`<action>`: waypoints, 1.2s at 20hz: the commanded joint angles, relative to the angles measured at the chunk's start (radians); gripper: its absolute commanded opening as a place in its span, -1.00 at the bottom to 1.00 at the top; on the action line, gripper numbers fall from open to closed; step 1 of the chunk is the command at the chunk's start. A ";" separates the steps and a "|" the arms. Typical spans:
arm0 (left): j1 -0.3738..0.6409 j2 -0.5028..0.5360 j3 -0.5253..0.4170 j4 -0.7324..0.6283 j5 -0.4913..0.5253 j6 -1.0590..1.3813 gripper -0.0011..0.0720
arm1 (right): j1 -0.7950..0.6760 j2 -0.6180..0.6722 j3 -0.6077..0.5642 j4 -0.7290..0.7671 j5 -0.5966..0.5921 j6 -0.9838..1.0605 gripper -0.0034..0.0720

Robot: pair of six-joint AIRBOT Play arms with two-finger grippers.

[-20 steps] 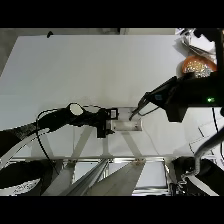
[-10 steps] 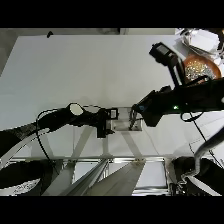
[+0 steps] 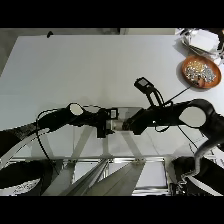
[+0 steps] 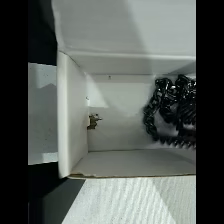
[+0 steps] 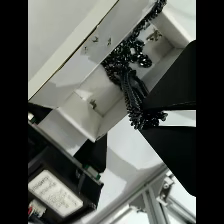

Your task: Fold the box and place the chain.

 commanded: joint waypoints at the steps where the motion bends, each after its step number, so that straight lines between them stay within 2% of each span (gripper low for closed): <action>1: 0.000 0.000 0.000 0.000 0.001 0.000 -0.10 | 0.034 -0.045 -0.077 0.003 -0.126 0.024 -0.88; 6: 0.000 0.000 0.000 0.000 0.000 0.000 -0.10 | 0.109 -0.186 -0.081 0.083 -0.314 0.025 -0.88; 9: 0.000 0.000 0.000 0.000 0.000 0.000 -0.10 | 0.113 -0.219 -0.081 0.091 -0.307 0.026 -0.82; 10: 0.000 0.000 0.000 0.000 0.000 0.000 -0.09 | 0.112 -0.218 -0.081 0.091 -0.308 0.029 -0.64; 13: 0.000 0.000 0.000 0.000 0.000 0.000 -0.10 | 0.112 -0.208 -0.081 0.090 -0.286 0.051 -0.39; 15: 0.000 0.000 0.000 0.000 0.000 0.000 -0.10 | 0.081 -0.167 -0.080 0.089 -0.237 0.051 -0.39; 18: 0.000 0.000 0.000 0.000 0.000 0.000 -0.10 | -0.067 -0.050 -0.080 0.050 -0.101 0.052 -0.39; 20: 0.000 0.000 0.000 0.000 0.000 0.000 -0.10 | -0.217 0.043 -0.079 -0.025 -0.004 0.070 -0.39; 22: 0.000 0.000 0.000 0.000 0.000 0.000 -0.10 | -0.375 0.114 -0.079 -0.173 0.062 0.081 -0.40; 24: 0.000 0.000 0.000 0.000 0.000 0.000 -0.10 | -0.521 0.115 -0.076 -0.341 0.130 0.081 -0.38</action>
